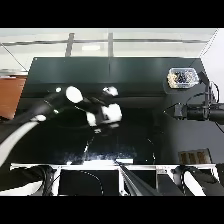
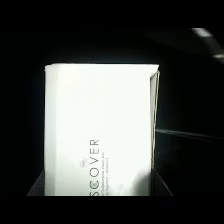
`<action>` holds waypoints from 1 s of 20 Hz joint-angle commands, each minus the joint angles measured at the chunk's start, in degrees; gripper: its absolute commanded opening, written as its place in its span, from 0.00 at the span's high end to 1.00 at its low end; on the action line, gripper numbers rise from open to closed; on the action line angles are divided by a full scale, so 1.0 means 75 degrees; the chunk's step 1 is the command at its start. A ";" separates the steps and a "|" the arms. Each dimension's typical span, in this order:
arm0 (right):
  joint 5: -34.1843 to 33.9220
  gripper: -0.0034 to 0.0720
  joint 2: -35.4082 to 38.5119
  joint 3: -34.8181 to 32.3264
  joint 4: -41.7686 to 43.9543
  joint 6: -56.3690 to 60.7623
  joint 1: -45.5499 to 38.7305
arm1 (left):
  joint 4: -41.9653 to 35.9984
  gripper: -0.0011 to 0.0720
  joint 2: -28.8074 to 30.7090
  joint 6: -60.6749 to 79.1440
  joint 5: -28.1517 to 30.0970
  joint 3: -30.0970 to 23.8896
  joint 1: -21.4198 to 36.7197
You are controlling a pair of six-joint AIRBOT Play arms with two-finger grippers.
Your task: Fold the box and place the chain.
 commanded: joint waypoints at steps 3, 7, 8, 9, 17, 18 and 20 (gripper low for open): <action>0.0015 0.94 0.0006 0.0006 0.0009 0.0003 -0.0006 | 0.0749 0.53 0.0108 -0.1961 0.0017 0.0294 0.4109; 0.0009 0.94 0.0006 0.0006 0.0009 0.0055 -0.0006 | 0.0758 0.53 -0.1209 -0.2795 -0.0099 0.1958 0.6067; 0.0009 0.94 0.0006 0.0006 0.0009 0.0169 -0.0003 | 0.0758 0.52 -0.1667 -0.2844 -0.0102 0.2454 0.6269; 0.0012 0.94 0.0006 0.0006 0.0006 0.0227 -0.0003 | 0.0866 0.52 -0.2098 -0.2838 -0.0090 0.2967 0.6362; -0.0058 0.94 0.0003 0.0006 0.0207 0.0300 -0.0003 | 0.2040 0.49 -0.5202 -0.4360 -0.0134 0.6892 0.6190; -0.0085 0.94 0.0006 0.0006 0.0207 0.0338 -0.0003 | 0.2081 0.24 -0.5310 -0.4357 -0.0131 0.7026 0.6149; -0.0079 0.94 0.0006 0.0006 0.0216 0.0373 -0.0003 | 0.2235 0.02 -0.5269 -0.4479 -0.0405 0.7178 0.6079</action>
